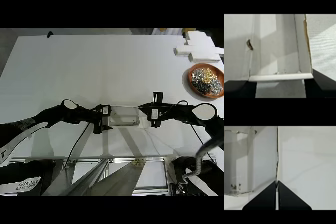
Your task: Fold the box and place the chain.
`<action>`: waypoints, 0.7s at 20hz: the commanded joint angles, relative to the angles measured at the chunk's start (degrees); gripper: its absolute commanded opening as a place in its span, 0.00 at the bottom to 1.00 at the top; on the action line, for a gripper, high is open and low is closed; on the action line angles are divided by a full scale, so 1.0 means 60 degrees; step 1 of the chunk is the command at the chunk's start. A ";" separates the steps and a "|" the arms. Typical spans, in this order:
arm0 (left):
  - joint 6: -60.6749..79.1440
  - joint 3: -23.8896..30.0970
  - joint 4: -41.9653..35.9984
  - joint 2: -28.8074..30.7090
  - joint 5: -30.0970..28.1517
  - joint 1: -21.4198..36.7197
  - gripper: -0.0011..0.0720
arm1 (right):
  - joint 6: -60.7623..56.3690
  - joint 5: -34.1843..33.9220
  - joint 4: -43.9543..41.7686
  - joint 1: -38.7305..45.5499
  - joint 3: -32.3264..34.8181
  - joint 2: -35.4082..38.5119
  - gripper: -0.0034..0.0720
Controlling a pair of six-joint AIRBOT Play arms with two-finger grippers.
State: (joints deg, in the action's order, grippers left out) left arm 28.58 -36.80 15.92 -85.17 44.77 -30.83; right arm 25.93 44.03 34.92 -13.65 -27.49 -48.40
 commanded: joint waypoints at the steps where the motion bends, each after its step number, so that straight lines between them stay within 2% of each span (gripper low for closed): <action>1: -0.0004 -0.0004 0.0000 0.0000 -0.0004 0.0004 0.20 | -0.0069 0.0033 0.0044 -0.0015 -0.0022 -0.0004 0.07; 8: -0.0007 -0.0004 -0.0004 0.0000 -0.0004 0.0004 0.20 | -0.0896 0.0841 0.0535 0.0350 -0.0273 -0.0011 0.06; 14: -0.0004 -0.0004 0.0000 0.0000 0.0000 0.0004 0.20 | -0.1614 0.0255 0.0357 0.0590 -0.0273 -0.0401 0.06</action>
State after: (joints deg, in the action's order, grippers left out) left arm 28.56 -36.82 15.84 -85.17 44.80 -30.83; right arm 18.76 47.57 37.32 -10.57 -29.04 -49.43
